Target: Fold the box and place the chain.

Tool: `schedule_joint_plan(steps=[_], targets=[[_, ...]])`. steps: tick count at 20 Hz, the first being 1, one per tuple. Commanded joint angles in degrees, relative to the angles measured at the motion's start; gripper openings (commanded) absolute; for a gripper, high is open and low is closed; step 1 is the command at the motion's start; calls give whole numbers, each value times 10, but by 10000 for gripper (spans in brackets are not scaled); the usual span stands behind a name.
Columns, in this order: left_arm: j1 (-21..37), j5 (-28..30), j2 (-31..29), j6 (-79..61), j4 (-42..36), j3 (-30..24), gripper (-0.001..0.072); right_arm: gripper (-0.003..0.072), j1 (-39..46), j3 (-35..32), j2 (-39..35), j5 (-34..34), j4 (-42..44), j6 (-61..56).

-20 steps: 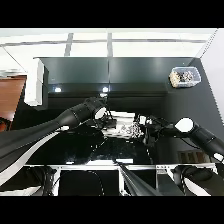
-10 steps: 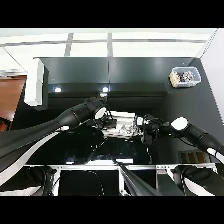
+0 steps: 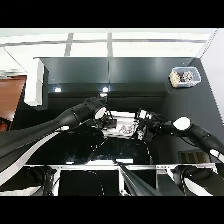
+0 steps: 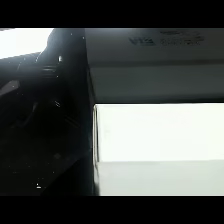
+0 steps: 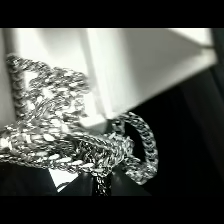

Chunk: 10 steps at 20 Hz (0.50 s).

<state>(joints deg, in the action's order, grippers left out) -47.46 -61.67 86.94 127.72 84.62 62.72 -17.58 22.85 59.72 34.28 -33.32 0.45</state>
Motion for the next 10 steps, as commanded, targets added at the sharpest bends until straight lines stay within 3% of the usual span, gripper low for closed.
schedule_joint_plan(steps=[1,4,10], targets=[[0,-1,0,0,2,0,31,15,24,7,-56,21,-63,-156],[0,-1,0,0,2,0,31,15,40,40,-110,113,-103,-283],[0,-1,0,0,2,0,31,15,39,143,-149,262,-71,-436]])
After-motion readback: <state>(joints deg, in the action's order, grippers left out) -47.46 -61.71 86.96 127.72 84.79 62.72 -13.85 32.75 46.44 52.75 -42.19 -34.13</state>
